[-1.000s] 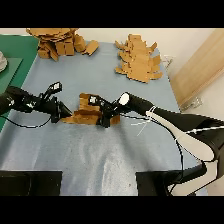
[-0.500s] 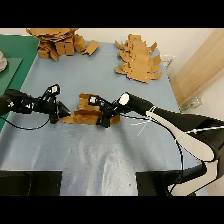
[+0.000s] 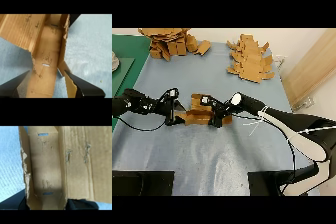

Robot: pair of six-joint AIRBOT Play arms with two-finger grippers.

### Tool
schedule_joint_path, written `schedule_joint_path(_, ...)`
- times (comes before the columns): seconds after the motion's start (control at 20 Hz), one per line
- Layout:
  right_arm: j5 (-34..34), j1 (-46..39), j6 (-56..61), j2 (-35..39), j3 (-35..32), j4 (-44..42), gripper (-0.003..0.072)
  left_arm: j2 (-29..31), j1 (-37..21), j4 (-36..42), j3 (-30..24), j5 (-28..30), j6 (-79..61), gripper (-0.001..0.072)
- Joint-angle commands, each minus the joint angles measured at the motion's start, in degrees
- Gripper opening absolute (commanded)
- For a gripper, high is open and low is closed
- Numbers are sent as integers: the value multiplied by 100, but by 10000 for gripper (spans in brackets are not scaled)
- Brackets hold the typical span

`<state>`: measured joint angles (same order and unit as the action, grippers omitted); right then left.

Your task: Fold the box.

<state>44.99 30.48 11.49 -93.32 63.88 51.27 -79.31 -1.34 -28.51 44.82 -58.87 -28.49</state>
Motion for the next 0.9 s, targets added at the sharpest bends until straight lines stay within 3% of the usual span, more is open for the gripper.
schedule_joint_path(0.0, -4, -4, 2, -2, -2, -4, 508, 28, -155, -415, 15, 153, 192, 646)
schedule_joint_path(0.25, -7, -4, 2, -2, -2, -4, 507, 197, -367, -483, 85, -57, 452, 646)
schedule_joint_path(0.4, -28, -4, 2, -2, -2, -4, 508, 197, -20, -514, 83, -92, 452, 647)
schedule_joint_path(0.55, -50, -4, 2, -2, -2, -4, 507, 197, 328, -518, 83, 380, 455, 647)
schedule_joint_path(0.75, -50, -4, 4, -4, -2, -4, 508, 192, 540, -520, 83, 452, 452, 646)
schedule_joint_path(0.8, -52, -4, 2, -2, -2, -4, 508, 186, 584, -518, 83, 481, 452, 634)
schedule_joint_path(0.85, -50, -4, 4, -2, -2, -7, 508, 186, 621, -535, 83, 566, 452, 487)
